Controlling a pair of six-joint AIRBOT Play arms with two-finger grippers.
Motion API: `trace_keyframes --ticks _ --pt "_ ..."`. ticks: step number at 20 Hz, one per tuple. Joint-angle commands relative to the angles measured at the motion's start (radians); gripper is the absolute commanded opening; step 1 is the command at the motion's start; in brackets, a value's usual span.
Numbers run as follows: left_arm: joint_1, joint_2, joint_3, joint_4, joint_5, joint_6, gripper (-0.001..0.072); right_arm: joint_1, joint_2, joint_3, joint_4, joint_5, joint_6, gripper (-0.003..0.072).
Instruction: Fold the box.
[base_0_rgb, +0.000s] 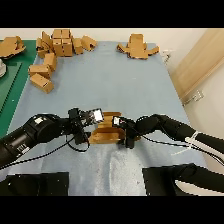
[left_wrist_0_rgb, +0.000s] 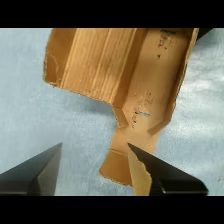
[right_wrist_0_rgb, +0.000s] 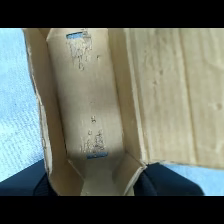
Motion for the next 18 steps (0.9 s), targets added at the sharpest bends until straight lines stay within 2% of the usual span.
trace_keyframes --ticks 1,9,11,16,18 --pt "-0.001 -0.053 0.007 -0.013 -0.023 0.045 0.0701 0.001 0.0 -0.001 0.0 -0.002 0.0 0.0608" --pt "-0.001 -0.087 0.007 -0.108 -0.058 0.126 0.0696 0.001 0.0 -0.001 0.0 -0.002 0.0 0.0608" --pt "-0.001 -0.088 0.007 -0.137 -0.051 0.098 0.0451 0.001 0.0 -0.001 0.0 -0.001 0.0 0.0608" --pt "0.002 -0.088 0.007 -0.123 -0.053 0.071 0.0454 0.001 0.0 -0.001 0.0 -0.002 0.0 0.0608" --pt "0.002 -0.079 -0.008 -0.131 -0.053 0.143 0.0454 0.001 0.0 -0.001 0.0 -0.002 0.0 0.0608"
